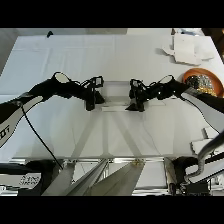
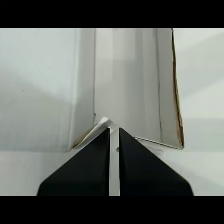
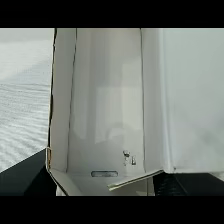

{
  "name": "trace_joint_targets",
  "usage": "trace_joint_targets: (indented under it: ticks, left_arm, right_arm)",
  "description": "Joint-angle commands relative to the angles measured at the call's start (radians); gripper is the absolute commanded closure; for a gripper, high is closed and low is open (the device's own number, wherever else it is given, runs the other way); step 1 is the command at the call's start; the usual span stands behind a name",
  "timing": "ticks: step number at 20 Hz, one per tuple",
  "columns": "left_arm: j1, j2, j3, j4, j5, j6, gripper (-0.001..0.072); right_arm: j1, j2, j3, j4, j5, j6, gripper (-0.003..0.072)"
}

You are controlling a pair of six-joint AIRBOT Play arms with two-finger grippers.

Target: Fold the box and place the chain.

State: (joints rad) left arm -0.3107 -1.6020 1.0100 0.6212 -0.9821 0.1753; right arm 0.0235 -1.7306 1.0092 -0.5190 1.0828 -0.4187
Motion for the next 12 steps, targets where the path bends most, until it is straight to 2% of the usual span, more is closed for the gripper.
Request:
trace_joint_targets:
  ticks: [1,2,3,7,10,12]
  left_arm:
    - [0.042,0.022,0.0,0.005,-0.024,0.0,0.0647]
    - [0.062,0.043,0.0,0.006,-0.039,0.0,0.0649]
    - [0.088,0.071,0.0,0.006,-0.051,0.0,0.0698]
    - [0.212,0.219,0.0,0.007,-0.073,-0.084,0.0702]
    - [0.308,0.312,0.0,0.028,-0.073,-0.438,0.0703]
    - [0.35,0.328,0.0,0.142,-0.079,-0.74,0.0704]
  right_arm:
    - [0.0,0.0,0.0,0.0,-0.001,0.0,0.0168]
    - [0.0,0.0,0.0,0.0,-0.001,0.0,0.0168]
    - [0.0,0.0,0.0,0.0,-0.001,0.0,0.0168]
    - [0.0,0.0,0.0,0.0,-0.001,0.0,0.0168]
    - [0.0,0.0,0.0,0.0,-0.001,0.0,0.0168]
    - [0.0,0.0,0.0,0.0,-0.001,0.0,0.0168]
